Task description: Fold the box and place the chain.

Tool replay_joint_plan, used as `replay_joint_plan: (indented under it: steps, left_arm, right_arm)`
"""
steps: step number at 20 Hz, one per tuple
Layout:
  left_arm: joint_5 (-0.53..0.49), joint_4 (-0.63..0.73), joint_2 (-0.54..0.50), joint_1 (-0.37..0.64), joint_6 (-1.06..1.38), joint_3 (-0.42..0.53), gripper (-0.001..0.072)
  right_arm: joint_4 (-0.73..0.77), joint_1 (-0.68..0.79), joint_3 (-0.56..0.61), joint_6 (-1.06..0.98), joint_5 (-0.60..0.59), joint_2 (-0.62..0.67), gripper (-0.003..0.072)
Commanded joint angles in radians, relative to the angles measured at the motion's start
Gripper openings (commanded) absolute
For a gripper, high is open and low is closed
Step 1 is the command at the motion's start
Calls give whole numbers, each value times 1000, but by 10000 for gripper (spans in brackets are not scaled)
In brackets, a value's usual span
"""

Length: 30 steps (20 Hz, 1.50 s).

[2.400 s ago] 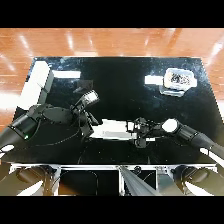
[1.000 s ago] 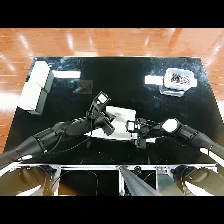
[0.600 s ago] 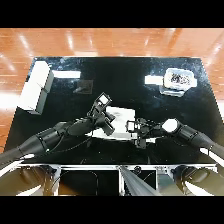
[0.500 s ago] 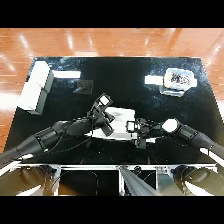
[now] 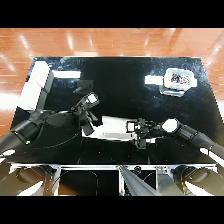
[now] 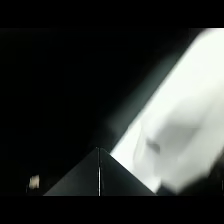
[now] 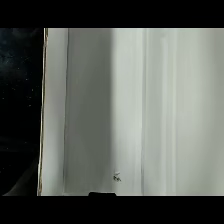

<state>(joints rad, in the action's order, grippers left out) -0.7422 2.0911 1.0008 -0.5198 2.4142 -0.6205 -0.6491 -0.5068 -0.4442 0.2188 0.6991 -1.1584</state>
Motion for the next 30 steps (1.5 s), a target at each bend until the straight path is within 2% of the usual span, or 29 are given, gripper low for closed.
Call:
replay_joint_plan:
  steps: [1, 4, 6, 7, 8, 9, 12, 15, 19, 23, 30]
  left_arm:
    - [-225, -61, -30, 76, 45, -2, 21]
    - [-319, -138, -29, 94, 101, -2, 21]
    - [-293, -195, -26, 95, 114, 0, 38]
    - [-252, -180, -19, 93, 119, 0, 274]
    - [-211, -146, -13, 86, 119, 0, 624]
    - [-185, -124, -8, 74, 122, 0, 616]
    - [-206, -113, 1, 20, 164, 0, 592]
    - [-124, -103, 44, -13, 210, 0, 584]
    - [-137, -55, 113, -13, 228, 0, 586]
    - [-72, -5, 131, -13, 276, 0, 588]
    - [-56, 30, 168, -49, 317, -2, 588]
  right_arm:
    - [2, 0, 0, -2, -3, 0, 538]
    - [2, 0, 0, -2, -3, 0, 538]
    - [3, 0, 0, -2, -4, 0, 538]
    - [13, 0, -1, -2, -3, 0, 537]
    - [23, 0, -1, -2, -3, 0, 537]
    - [29, 0, -1, -2, -3, 0, 538]
    - [30, 0, -1, -2, -4, 0, 537]
    - [31, 0, -1, -2, -3, 0, 538]
    - [31, 0, -1, -2, -3, 0, 538]
    - [31, 0, -1, -2, -4, 0, 537]
    - [31, 0, 0, -2, -4, 0, 537]
